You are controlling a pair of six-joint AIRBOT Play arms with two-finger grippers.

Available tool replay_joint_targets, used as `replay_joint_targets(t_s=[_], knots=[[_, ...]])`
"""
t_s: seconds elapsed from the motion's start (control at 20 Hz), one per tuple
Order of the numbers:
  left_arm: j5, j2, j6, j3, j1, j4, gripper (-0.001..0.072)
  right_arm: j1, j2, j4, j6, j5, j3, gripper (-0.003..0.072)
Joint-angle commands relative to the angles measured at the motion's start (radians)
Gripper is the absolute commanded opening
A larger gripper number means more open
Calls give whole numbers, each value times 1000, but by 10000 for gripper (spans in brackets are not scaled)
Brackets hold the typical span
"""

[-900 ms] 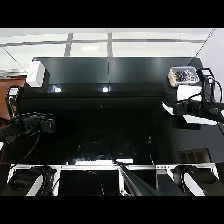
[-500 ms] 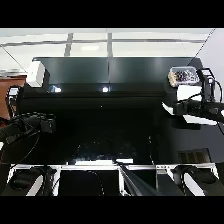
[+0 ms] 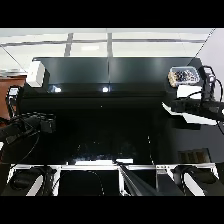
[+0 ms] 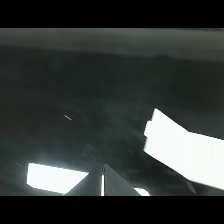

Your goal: Fold the box and place the chain.

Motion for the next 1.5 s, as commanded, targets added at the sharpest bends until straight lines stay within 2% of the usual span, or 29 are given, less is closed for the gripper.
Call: replay_joint_targets(t_s=[0.0, 0.1, 0.15, 0.2, 0.25, 0.35, 0.45, 0.5, 0.55, 0.6, 0.75, 0.95, 1.05, 1.15, 1.3, 1.45], knots=[[0, 1, 0, 0, 1, 0, 21, 0, 0, 116, 0, -120, 0, 17], [1, 1, 0, 0, 1, 0, 21, 0, -1, 53, 0, -224, 0, 32], [11, 1, 0, 0, 1, 0, 21, 0, -3, -6, 9, -288, 0, 278], [38, 1, 0, 0, 1, 0, 21, 0, -8, -52, 27, -351, 0, 667], [91, 0, 0, 0, 1, 0, 21, -4, -17, -100, 50, -404, 0, 719], [177, 0, 0, 0, 1, -4, 21, -56, -56, -216, 149, -472, 1, 719], [221, -2, 0, 0, 1, -3, 25, -187, -145, -362, 301, -462, 31, 718], [230, -3, 0, 0, 1, -21, 114, -274, -204, -411, 331, -440, 60, 718], [232, -6, 0, 0, 1, -35, 520, -359, -259, -427, 334, -404, 97, 718], [232, -12, -4, 0, 1, -34, 708, -454, -314, -426, 334, -359, 145, 718], [232, -32, -4, 0, 3, -27, 710, -740, -473, -386, 378, -167, 323, 715], [232, -74, -4, 0, 3, -39, 709, -1030, -717, -76, 127, 175, 584, 715], [233, -99, -4, 0, 3, -58, 708, -1087, -858, 55, -3, 395, 715, 714], [232, -129, -4, 0, 3, -82, 708, -1061, -979, 94, -135, 591, 834, 714], [232, -173, -4, 0, 3, -113, 708, -975, -1033, 53, -250, 518, 877, 714], [232, -198, -4, 0, 3, -116, 708, -911, -1083, -22, -259, 529, 904, 713]])
